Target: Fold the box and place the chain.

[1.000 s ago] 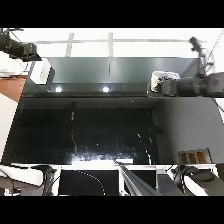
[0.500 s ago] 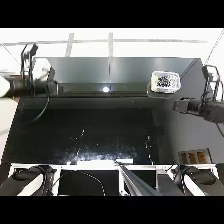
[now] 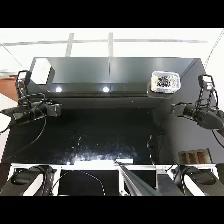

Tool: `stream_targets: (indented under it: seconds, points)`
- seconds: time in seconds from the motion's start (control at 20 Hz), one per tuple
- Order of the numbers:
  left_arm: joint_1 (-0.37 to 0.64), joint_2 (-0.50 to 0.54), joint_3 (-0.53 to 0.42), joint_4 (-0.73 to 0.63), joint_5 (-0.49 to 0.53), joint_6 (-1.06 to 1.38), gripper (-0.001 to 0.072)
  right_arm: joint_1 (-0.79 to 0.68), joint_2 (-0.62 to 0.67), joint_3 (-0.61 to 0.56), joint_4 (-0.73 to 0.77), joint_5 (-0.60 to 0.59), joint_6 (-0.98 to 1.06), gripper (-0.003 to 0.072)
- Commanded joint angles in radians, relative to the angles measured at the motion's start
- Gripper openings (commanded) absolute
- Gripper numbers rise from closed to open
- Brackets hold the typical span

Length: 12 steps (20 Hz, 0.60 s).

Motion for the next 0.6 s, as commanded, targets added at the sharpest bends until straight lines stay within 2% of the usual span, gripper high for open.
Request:
stream_targets:
  seconds: [0.0,0.55]
  points:
    - [0.001,0.01,-0.011,-0.011,0.005,0.0,0.0033,0.0,0.001,-0.003,-0.003,0.006,0.002,0.0024]
    - [0.001,0.009,-0.011,-0.012,0.001,0.0,0.0033,0.0,0.001,-0.003,-0.003,0.006,0.002,0.0023]
